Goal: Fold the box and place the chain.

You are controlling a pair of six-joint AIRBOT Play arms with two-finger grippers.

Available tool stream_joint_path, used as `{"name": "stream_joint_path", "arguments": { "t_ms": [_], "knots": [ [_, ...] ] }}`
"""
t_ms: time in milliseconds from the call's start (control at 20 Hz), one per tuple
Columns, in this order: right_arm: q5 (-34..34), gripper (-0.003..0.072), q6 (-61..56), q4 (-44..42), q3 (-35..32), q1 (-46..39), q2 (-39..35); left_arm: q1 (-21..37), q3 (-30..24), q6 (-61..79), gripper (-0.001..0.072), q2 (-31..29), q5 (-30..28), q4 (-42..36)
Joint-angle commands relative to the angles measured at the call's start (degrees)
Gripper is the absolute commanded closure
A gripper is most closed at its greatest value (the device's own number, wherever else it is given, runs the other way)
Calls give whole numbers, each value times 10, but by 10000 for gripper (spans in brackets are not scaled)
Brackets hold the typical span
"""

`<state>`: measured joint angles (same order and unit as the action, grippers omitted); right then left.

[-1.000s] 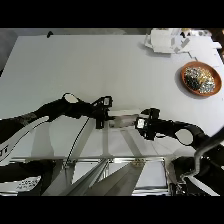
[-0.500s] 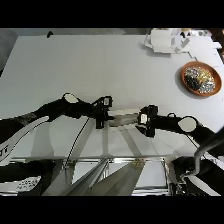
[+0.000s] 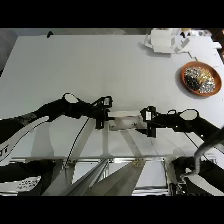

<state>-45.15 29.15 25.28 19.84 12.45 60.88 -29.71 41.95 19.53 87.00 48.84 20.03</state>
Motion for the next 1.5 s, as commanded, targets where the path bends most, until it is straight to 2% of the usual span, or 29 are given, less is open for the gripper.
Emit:
{"name": "stream_joint_path", "arguments": {
  "t_ms": [0, 300, 450, 600, 800, 950, 1000, 1200, 1450],
  "knots": [
    [-28, -4, 59, -47, 17, -5, 43, 0, 0, 0, 701, 0, -2, 0],
    [-68, 0, 58, -30, 42, -5, 102, 0, 0, 0, 701, 0, -2, 0],
    [-73, 16, 45, 19, 42, -5, 108, 0, 0, 0, 701, 0, -2, 0],
    [-75, 51, 37, 34, 42, -5, 108, 0, 0, 0, 701, 0, -2, 0],
    [-71, 53, 22, 51, 41, -5, 109, 0, 0, 0, 701, 0, -2, 0],
    [-63, 58, 22, 48, 41, -5, 113, 0, 0, 0, 701, 0, -2, 0],
    [-63, 100, 24, 46, 41, -5, 115, 0, 0, 0, 701, 0, -2, 0],
    [-63, 101, 44, 14, 41, -5, 122, 0, 0, 0, 701, 0, -2, 0],
    [-63, 119, 54, 14, 41, -5, 126, 0, 0, 0, 701, 0, -2, 0]
  ]
}}
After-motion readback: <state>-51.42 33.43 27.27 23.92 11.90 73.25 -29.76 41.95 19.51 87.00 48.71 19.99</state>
